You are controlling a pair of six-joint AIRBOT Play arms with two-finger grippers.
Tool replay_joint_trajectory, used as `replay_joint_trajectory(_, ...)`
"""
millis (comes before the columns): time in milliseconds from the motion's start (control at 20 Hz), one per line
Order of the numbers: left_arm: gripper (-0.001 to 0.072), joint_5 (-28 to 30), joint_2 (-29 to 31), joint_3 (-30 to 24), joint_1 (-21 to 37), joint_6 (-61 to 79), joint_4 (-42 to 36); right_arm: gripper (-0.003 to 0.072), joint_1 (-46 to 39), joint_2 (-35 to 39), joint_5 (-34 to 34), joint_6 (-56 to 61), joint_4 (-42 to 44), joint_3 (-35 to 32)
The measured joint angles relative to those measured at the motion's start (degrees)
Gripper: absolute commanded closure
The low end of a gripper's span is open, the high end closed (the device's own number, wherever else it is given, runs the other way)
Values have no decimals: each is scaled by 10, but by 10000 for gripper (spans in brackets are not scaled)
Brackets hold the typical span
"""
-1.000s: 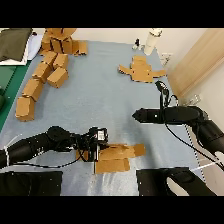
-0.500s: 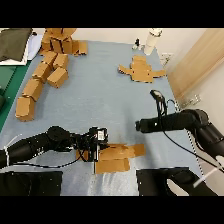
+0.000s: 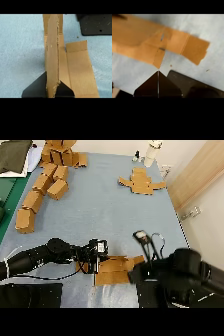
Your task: Fold the box.
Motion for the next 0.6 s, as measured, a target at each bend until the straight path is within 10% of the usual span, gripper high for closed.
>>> replay_joint_trajectory(150, 697, 0, 0, 0, 0, 0, 0, 617, 169, -24, 0, 50, -107, -13)
replay_joint_trajectory(250, 697, 0, 0, 0, 0, 0, 0, 43, 261, -46, 23, 66, -178, -28)
replay_joint_trajectory(600, 697, 0, 0, 0, 0, 0, 0, 40, 363, -144, 82, 53, -276, -57)
